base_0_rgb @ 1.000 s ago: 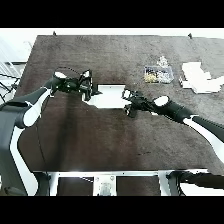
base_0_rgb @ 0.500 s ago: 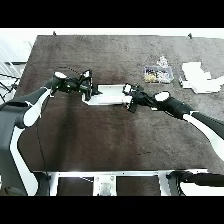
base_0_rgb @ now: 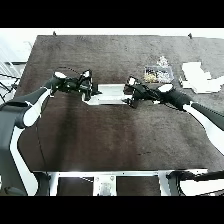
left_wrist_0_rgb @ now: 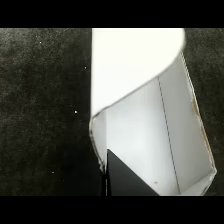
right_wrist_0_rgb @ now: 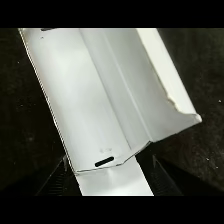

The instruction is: Fold the box and place the chain.

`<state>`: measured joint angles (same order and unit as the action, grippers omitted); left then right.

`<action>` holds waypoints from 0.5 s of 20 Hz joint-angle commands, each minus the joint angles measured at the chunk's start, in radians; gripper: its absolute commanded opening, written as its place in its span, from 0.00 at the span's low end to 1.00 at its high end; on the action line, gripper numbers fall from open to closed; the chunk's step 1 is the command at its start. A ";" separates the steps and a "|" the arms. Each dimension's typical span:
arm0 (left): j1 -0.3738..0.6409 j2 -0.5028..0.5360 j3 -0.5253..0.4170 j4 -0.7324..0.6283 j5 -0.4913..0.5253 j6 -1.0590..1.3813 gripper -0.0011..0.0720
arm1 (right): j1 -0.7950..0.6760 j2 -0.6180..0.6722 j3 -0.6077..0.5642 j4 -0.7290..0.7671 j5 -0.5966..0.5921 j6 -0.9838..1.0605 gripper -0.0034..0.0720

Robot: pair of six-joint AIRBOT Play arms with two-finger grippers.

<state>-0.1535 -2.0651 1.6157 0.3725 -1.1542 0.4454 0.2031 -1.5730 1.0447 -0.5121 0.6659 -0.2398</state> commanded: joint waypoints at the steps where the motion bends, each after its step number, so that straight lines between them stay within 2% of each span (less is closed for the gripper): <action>1: 0.000 0.000 0.000 0.000 0.013 0.000 0.04 | -0.005 -0.027 0.021 0.007 0.043 -0.002 0.90; 6: 0.000 0.000 0.000 0.000 0.014 0.000 0.04 | -0.028 -0.053 0.048 0.007 0.043 -0.027 0.90; 10: 0.000 0.001 0.000 0.000 0.013 0.000 0.04 | -0.046 -0.092 0.104 0.006 0.142 -0.027 0.90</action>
<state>-0.1539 -2.0651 1.6157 0.3721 -1.1408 0.4458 0.1673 -1.6409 1.1156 -0.5064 0.7456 -0.2649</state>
